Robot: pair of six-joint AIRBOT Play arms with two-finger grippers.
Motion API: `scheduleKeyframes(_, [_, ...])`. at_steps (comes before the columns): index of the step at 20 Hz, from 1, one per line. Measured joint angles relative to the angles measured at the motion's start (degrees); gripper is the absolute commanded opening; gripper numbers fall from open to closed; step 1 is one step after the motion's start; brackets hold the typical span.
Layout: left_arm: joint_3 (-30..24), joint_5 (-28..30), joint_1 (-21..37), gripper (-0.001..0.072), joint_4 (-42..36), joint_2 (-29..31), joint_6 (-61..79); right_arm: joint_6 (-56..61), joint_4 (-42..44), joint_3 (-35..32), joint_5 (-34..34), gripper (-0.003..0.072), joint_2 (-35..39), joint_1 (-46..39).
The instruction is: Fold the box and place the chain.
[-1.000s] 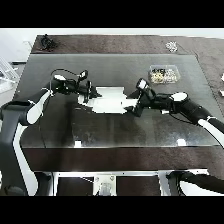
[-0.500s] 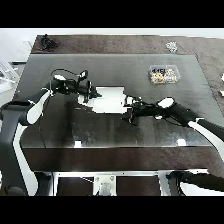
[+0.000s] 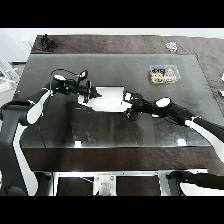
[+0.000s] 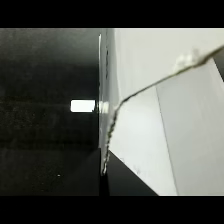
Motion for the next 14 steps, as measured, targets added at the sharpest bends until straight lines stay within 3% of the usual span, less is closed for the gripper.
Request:
scheduleKeyframes(6, [0.0,0.4,0.0,0.0022,0.0,0.0,0.0,-0.2,0.5,3.5,0.6,0.0719,0.0,-2.4])
scheduleKeyframes(14, [0.0,0.8,0.0,0.0022,0.0,0.0,0.0,-3.7,0.5,8.7,10.6,0.0720,-2.7,-6.3])
